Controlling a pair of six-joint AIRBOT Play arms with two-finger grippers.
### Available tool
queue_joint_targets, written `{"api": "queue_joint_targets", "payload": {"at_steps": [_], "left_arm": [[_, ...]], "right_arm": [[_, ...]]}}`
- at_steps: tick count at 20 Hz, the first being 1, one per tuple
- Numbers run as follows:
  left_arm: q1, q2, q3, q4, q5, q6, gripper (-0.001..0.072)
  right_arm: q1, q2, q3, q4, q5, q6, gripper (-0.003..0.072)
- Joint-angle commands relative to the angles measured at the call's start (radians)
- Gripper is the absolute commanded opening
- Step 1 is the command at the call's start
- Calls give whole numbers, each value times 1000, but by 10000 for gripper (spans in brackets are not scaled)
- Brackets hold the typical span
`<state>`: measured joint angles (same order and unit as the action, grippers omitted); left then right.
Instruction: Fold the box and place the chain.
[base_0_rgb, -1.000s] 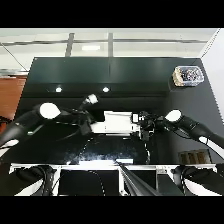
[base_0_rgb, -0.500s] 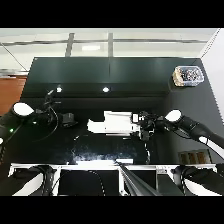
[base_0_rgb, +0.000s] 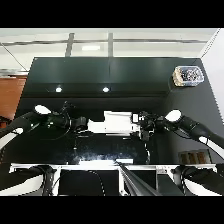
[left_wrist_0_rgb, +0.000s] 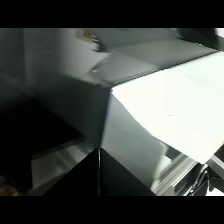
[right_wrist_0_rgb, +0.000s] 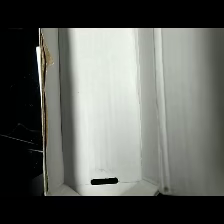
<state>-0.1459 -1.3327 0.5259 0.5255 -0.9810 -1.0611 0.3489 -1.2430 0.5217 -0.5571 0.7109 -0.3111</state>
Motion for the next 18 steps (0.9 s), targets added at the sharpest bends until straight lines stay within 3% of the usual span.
{"api": "queue_joint_targets", "payload": {"at_steps": [1, 6, 7, 8, 10, 11, 18], "left_arm": [[-29, -24, 1, -124, 9, 132, 28], [-29, -24, 30, -148, -1, 189, 34], [-29, -24, 40, -148, -13, 209, 90], [-28, -24, 53, -149, -25, 224, 219], [-27, -24, 78, -148, -31, 224, 639], [-28, -24, 89, -149, -35, 224, 709], [-116, -24, 120, -140, -33, 224, 704]], "right_arm": [[0, 0, 0, 0, -1, 0, 345], [0, 0, 0, 0, 0, 0, 344], [0, 0, 0, 0, -1, 0, 344], [0, 0, 0, 0, 0, 0, 344], [0, 0, 0, 0, -1, 0, 344], [0, 0, 0, 0, 0, 0, 344], [0, 0, 0, 2, -1, 0, 345]]}}
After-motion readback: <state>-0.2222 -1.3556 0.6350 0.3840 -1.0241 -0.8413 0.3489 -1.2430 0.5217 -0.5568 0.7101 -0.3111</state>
